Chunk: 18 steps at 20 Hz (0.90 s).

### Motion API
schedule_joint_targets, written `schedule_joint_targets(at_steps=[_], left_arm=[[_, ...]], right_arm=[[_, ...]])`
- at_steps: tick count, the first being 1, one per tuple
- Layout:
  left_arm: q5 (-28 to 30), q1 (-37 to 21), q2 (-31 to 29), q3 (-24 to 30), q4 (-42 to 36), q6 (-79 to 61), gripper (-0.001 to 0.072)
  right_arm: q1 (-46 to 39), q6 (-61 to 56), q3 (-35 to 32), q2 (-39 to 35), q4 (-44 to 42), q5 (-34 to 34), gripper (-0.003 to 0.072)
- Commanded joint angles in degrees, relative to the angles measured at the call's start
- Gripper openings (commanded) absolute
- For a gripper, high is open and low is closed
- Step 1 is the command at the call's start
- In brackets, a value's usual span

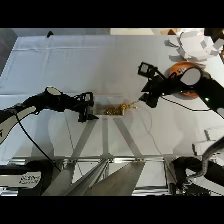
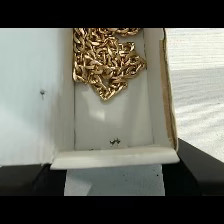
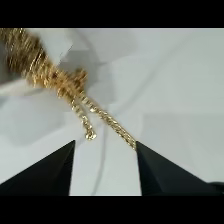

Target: Fold the box and place the chain.

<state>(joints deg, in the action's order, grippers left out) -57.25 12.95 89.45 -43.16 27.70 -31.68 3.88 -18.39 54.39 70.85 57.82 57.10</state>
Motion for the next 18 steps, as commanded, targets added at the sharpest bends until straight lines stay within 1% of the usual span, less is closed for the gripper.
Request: schedule_joint_targets(at_steps=[1, 2, 3, 5, 7, 12, 15, 17, 18], left_arm=[[0.02, 0.00, 0.00, 0.00, 0.02, 0.00, 0.0329], [0.02, 0.00, 0.00, 0.00, 0.02, 0.00, 0.0329], [0.02, 0.00, 0.00, 0.00, 0.02, 0.00, 0.0329], [0.00, 0.00, 0.00, 0.00, 0.02, 0.00, 0.0329], [0.02, 0.00, 0.00, 0.00, 0.02, 0.00, 0.0329], [0.02, 0.00, 0.00, 0.00, 0.02, 0.00, 0.0329], [0.02, 0.00, 0.00, 0.00, 0.02, 0.00, 0.0329], [0.02, 0.00, 0.00, 0.00, 0.02, 0.00, 0.0329], [0.02, 0.00, 0.00, 0.00, 0.02, 0.00, 0.0329]], right_arm=[[-1.92, 26.08, -0.02, 7.30, -6.97, 2.08, 0.0522], [-1.92, 31.08, -0.02, 9.35, -8.59, 1.60, 0.0590], [-1.92, 35.47, -0.02, 11.04, -10.38, 1.03, 0.0602], [-1.90, 41.46, -0.02, 14.12, -15.61, 0.74, 0.0602], [-1.66, 44.70, -0.02, 16.81, -19.98, 0.74, 0.0602], [0.72, 47.45, -0.02, 21.75, -21.07, 0.07, 0.0600], [1.92, 47.43, -0.02, 23.61, -24.24, -2.86, 0.0600], [2.51, 47.43, -0.02, 24.90, -25.24, -3.48, 0.0589], [2.75, 47.43, 0.00, 25.42, -24.85, -3.34, 0.0511]])
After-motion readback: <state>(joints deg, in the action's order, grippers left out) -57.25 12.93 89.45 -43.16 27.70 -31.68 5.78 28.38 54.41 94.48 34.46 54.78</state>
